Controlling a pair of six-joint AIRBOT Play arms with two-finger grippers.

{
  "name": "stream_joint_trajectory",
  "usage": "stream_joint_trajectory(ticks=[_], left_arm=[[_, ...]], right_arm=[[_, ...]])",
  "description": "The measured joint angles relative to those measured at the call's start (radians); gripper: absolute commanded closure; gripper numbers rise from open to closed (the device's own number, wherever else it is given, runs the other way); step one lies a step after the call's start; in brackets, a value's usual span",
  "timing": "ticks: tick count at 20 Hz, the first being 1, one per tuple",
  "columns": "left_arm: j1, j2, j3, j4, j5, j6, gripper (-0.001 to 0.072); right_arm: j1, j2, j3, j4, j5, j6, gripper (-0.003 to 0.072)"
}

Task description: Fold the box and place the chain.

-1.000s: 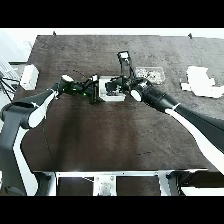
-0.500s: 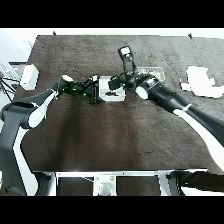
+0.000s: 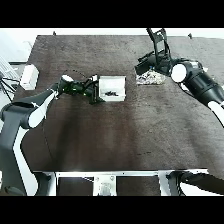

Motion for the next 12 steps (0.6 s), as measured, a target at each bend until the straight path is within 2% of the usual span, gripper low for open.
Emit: stream_joint_trajectory(ticks=[1, 6, 12], left_arm=[[0.000, 0.000, 0.000, 0.000, 0.000, 0.000, 0.0253], [0.000, 0.000, 0.000, 0.000, 0.000, 0.000, 0.0253], [0.000, 0.000, 0.000, 0.000, 0.000, 0.000, 0.0253]], right_arm=[[-0.026, -0.014, 0.005, 0.074, 0.024, -0.085, 0.0641], [-0.133, -0.120, 0.031, 0.409, 0.129, -0.478, 0.0669], [-0.179, -0.306, 0.175, 0.631, 0.232, -0.731, 0.0672]])
